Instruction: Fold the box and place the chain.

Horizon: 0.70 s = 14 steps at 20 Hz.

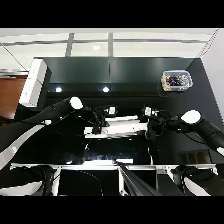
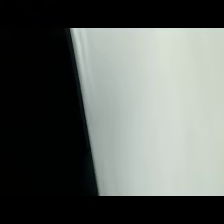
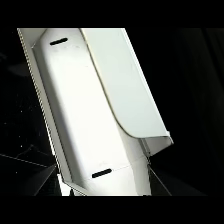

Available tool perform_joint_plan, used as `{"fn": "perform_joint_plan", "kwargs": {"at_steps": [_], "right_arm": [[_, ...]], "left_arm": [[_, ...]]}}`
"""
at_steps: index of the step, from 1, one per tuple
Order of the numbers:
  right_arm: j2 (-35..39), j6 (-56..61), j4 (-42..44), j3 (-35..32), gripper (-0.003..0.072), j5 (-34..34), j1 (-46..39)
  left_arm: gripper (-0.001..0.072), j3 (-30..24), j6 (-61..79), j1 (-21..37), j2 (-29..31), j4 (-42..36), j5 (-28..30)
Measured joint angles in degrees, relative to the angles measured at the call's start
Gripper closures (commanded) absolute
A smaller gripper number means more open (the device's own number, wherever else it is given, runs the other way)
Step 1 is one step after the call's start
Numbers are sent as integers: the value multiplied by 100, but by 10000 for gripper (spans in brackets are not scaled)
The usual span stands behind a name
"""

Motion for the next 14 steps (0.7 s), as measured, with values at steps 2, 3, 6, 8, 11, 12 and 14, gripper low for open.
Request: {"fn": "perform_joint_plan", "kwargs": {"at_steps": [2, 3, 6, 8, 11, 12, 14], "right_arm": [[0, -125, 17, 0, 52, -26, 0], [0, -179, 22, 0, 52, -55, 0], [0, -376, 33, 2, 52, -127, 0], [-2, -444, 28, 0, 52, -162, 33], [-15, -546, 22, 0, 52, -197, 177], [-22, -581, 22, 0, 52, -223, 229], [-57, -636, 33, 0, 52, -302, 302]], "left_arm": [[680, 0, 26, 0, 0, -2, -9], [680, 0, 28, -2, 0, -4, -11], [680, 0, 44, 0, 0, -9, -9], [680, 0, 46, 0, 0, -13, -9], [680, 0, 48, 0, 0, -17, -7], [680, 0, 50, 0, 0, -15, -4], [680, 0, 52, 0, 0, -17, -2]]}}
